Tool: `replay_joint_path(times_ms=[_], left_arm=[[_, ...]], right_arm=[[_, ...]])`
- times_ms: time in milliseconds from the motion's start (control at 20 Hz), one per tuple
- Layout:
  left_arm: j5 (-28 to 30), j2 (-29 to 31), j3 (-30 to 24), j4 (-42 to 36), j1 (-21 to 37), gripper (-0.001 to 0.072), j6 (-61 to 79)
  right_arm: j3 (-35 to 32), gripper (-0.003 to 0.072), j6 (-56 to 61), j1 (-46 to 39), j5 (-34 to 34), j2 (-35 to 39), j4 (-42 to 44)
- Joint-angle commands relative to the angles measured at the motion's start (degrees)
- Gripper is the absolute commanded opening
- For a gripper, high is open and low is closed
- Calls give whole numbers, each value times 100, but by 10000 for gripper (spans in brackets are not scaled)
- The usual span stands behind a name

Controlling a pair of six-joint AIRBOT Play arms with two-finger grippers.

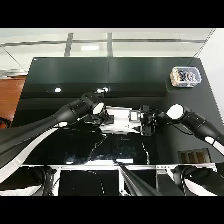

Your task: Fold the box and place the chain.

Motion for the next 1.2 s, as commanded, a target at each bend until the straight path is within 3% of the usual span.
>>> replay_joint_path(times_ms=[0,50,100,150,500,800,850,900,950,1000,1050,1100,1150], left_arm=[[35,0,4,2,0,26,-4],[37,0,4,2,0,25,-4],[37,0,4,2,0,26,-4],[39,0,4,2,0,26,-4],[28,0,4,-4,0,27,-2],[28,0,4,-24,0,26,-2],[31,0,4,-24,0,27,-2],[31,0,4,-24,0,26,-2],[28,0,4,-24,0,26,-2],[31,0,4,-26,0,27,-2],[31,0,4,-70,0,27,-2],[37,0,4,-142,2,27,-2],[37,0,4,-151,0,27,-2]], right_arm=[[4,487,42,4,199,9,133],[4,421,76,4,225,-11,273],[4,223,197,4,227,-50,433],[0,113,205,11,236,-98,564],[-4,126,205,15,197,-688,1893],[-4,133,793,13,87,-826,1930],[-7,326,879,15,85,-826,1932],[-4,370,925,13,101,-826,1926],[-4,232,1014,13,105,-826,1904],[-7,207,1069,15,98,-826,1880],[-7,351,1115,15,96,-826,1888],[-7,374,1147,15,94,-826,1884],[-4,259,1255,13,87,-824,1878]])
